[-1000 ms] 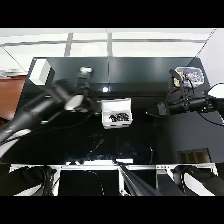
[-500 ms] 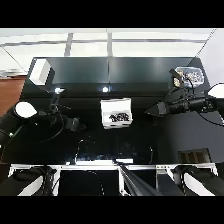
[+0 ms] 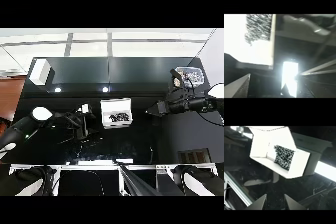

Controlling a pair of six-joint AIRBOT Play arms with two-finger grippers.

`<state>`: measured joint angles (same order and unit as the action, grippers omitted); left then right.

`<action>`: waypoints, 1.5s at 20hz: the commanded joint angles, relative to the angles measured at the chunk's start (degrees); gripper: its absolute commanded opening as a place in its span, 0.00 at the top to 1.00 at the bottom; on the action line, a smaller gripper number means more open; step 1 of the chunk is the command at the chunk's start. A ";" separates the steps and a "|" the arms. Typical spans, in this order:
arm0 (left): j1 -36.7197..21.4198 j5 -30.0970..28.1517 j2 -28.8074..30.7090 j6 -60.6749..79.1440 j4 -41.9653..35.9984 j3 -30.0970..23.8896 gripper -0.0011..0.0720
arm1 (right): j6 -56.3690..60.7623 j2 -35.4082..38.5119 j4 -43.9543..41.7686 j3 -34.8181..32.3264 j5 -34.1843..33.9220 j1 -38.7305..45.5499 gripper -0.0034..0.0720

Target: Fold the box and place the chain.

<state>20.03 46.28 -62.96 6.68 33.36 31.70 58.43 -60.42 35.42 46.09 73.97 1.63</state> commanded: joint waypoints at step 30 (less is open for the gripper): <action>3.98 -7.26 -14.71 6.93 -4.13 6.71 0.00 | 0.44 0.02 -0.02 0.02 -3.69 0.02 0.60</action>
<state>23.92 39.53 -77.32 14.57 29.12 38.02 58.87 -60.42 35.42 46.09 70.39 1.63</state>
